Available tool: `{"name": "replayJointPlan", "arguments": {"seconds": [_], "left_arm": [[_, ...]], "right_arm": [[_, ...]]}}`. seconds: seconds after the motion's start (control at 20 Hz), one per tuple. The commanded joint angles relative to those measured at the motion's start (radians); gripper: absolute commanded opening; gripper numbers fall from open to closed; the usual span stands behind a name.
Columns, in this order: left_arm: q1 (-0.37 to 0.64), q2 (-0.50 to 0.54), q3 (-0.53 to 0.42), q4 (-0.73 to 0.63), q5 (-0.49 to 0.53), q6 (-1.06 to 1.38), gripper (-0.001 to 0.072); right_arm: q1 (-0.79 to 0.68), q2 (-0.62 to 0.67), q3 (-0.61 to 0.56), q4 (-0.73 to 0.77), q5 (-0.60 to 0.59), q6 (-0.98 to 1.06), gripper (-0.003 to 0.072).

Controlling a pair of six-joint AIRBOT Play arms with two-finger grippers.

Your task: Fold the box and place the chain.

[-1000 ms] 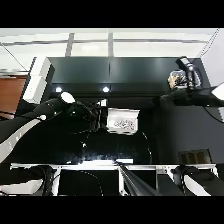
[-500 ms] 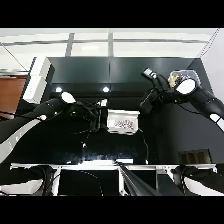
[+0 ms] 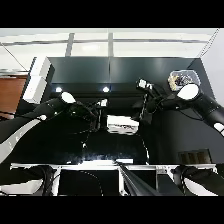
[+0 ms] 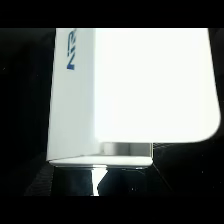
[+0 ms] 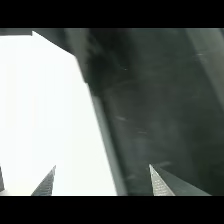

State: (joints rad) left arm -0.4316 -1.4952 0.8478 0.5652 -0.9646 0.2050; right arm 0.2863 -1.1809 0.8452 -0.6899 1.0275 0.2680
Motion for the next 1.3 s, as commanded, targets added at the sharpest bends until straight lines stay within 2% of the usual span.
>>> {"name": "replayJointPlan", "arguments": {"seconds": [0.0,0.7,1.0,1.05,1.1,1.25], "left_arm": [[-0.001,-0.001,0.001,0.000,-0.005,0.000,0.0455],[-0.003,-0.001,0.001,0.000,-0.005,0.000,0.0455],[-0.003,-0.001,0.001,0.000,-0.008,0.000,0.0456],[-0.003,-0.001,0.001,0.000,-0.008,0.000,0.0456],[-0.003,-0.001,0.001,0.000,-0.008,0.000,0.0456],[-0.003,-0.001,0.001,0.000,-0.008,0.000,0.0456]], "right_arm": [[0.034,0.004,-0.053,0.050,-0.022,-0.011,0.0684],[0.070,-0.007,-0.057,-0.056,0.002,-0.064,0.0684],[0.092,-0.007,-0.057,-0.087,-0.052,-0.063,0.0674],[0.092,-0.007,-0.057,-0.085,-0.052,-0.062,0.0483],[0.092,-0.007,-0.057,-0.085,-0.050,-0.060,0.0434],[0.092,-0.006,-0.057,-0.070,-0.048,-0.059,0.0432]]}}
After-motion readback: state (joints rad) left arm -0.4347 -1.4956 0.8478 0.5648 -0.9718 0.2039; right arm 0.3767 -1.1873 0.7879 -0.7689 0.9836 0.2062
